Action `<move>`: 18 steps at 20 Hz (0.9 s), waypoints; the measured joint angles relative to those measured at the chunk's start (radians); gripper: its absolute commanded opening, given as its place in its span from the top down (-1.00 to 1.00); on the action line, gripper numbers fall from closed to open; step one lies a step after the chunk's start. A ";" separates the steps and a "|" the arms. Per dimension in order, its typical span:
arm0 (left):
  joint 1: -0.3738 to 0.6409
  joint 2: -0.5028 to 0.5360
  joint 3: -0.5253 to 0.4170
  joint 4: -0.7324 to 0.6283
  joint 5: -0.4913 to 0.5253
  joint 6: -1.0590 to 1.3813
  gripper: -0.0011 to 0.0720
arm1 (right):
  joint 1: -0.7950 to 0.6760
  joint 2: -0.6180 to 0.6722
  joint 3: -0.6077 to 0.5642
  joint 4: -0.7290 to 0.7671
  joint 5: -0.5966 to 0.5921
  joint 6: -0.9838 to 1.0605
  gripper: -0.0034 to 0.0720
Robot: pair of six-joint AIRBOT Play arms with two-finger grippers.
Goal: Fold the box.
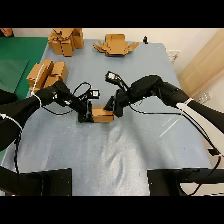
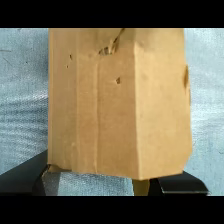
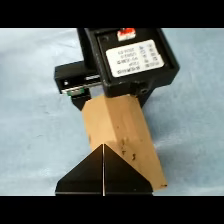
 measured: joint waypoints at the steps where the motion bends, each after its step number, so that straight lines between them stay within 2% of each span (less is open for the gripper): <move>1: 0.000 0.000 0.000 0.000 0.000 0.000 0.93 | -0.018 0.013 -0.021 0.053 0.000 -0.031 0.90; 4: 0.000 0.000 0.000 0.000 0.001 0.000 0.93 | -0.071 0.071 -0.126 0.219 0.060 -0.134 0.89; 5: 0.000 0.000 0.000 0.000 0.001 0.000 0.93 | -0.084 0.087 -0.158 0.253 0.084 -0.153 0.75; 6: 0.000 0.000 0.000 0.000 0.002 0.000 0.93 | -0.092 0.097 -0.182 0.277 0.101 -0.169 0.21; 7: 0.000 0.000 0.000 0.001 0.002 0.000 0.93 | -0.094 0.105 -0.201 0.297 0.116 -0.181 -0.02; 9: 0.000 0.000 0.000 0.001 0.002 -0.002 0.93 | -0.079 0.107 -0.211 0.308 0.139 -0.198 -0.02; 14: 0.000 0.000 0.000 0.000 0.003 -0.011 0.93 | -0.004 0.047 -0.135 0.108 0.165 -0.214 -0.03; 18: 0.000 0.000 0.000 0.000 0.004 -0.014 0.93 | 0.022 -0.025 -0.058 0.033 0.146 -0.218 -0.03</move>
